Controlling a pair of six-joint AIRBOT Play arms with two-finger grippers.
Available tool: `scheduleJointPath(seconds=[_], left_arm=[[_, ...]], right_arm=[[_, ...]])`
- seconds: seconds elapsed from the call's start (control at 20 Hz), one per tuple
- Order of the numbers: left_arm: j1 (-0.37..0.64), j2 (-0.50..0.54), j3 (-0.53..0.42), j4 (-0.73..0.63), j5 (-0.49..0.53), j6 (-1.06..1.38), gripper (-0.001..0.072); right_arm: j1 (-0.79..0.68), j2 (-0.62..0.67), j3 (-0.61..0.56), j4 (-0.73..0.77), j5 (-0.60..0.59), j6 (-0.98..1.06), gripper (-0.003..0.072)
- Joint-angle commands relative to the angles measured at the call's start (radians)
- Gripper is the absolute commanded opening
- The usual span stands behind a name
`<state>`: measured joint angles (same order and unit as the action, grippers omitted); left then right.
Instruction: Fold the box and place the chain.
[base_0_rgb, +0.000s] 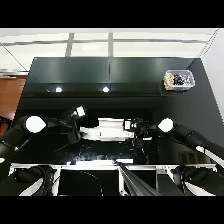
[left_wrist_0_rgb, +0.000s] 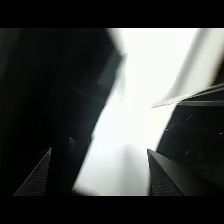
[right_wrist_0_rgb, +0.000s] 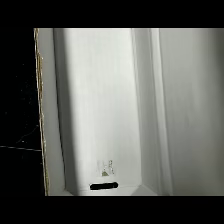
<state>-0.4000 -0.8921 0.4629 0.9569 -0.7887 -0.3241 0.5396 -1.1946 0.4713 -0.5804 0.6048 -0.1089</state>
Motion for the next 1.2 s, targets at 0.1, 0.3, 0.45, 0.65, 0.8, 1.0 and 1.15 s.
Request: scheduleJointPath(seconds=[0.1,0.3,0.45,0.65,0.8,1.0,1.15], left_arm=[[-0.132,-0.089,-0.031,-0.067,0.161,0.122,0.0706],[-0.137,-0.142,-0.017,-0.115,0.171,0.139,0.0699],[-0.15,-0.148,-0.013,-0.137,0.162,0.169,0.0642],[-0.181,-0.148,-0.013,-0.136,0.151,0.194,0.0355],[-0.182,-0.148,-0.013,-0.137,0.163,0.194,0.033],[-0.191,-0.148,-0.013,-0.206,0.167,0.197,0.0256],[-0.2,-0.169,-0.013,-0.27,0.18,0.2,0.0227]], right_arm=[[0.0,-0.001,-0.001,0.0,0.001,0.0,0.0434],[0.001,-0.001,-0.001,0.0,0.0,0.0,0.0433],[0.001,-0.001,-0.001,0.0,0.001,0.0,0.0433],[0.0,-0.001,-0.001,0.0,0.0,0.0,0.0433],[0.001,-0.001,-0.001,0.0,0.0,0.0,0.0433],[0.0,-0.001,-0.001,0.0,0.001,0.0,0.0433],[0.001,-0.001,-0.001,0.0,0.0,0.0,0.0434]])
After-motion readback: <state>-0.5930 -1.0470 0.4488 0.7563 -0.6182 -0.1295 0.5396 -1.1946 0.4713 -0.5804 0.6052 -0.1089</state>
